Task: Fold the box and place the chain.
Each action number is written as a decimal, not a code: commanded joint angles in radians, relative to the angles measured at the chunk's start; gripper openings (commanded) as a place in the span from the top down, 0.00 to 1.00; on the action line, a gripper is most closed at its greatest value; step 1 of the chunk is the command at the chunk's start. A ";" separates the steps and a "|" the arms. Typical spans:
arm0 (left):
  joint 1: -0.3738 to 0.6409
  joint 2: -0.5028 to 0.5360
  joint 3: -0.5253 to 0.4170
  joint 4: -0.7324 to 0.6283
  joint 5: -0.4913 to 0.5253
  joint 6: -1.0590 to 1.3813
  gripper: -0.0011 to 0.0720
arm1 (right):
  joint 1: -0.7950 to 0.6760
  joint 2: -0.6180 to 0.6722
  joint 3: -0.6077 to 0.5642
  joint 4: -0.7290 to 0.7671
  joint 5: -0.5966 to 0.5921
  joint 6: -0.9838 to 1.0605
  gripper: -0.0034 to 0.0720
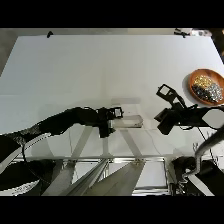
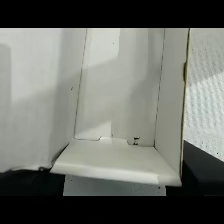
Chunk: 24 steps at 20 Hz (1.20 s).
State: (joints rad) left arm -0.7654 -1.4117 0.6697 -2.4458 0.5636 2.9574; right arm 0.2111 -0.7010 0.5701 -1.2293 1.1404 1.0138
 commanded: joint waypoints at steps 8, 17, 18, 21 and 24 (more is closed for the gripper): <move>-0.001 0.000 0.000 0.001 0.001 0.000 0.97 | -0.301 -0.015 -0.133 -0.080 -0.013 0.393 0.93; -0.001 0.000 0.000 0.000 0.001 0.000 0.97 | -0.306 -0.212 -0.211 0.172 -0.200 0.231 0.94; -0.001 0.000 0.000 0.000 0.001 0.000 0.97 | -0.306 -0.243 -0.211 0.214 -0.199 0.194 0.94; -0.001 0.000 0.000 0.001 0.000 0.000 0.97 | -0.306 -0.269 -0.211 0.358 -0.189 0.065 0.94; -0.001 0.000 0.000 0.000 0.000 0.000 0.97 | -0.306 -0.270 -0.211 0.452 -0.156 -0.032 0.94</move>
State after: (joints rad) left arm -0.7654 -1.4117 0.6697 -2.4454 0.5640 2.9570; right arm -0.0944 -0.9550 0.3599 -0.9016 0.9585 1.0992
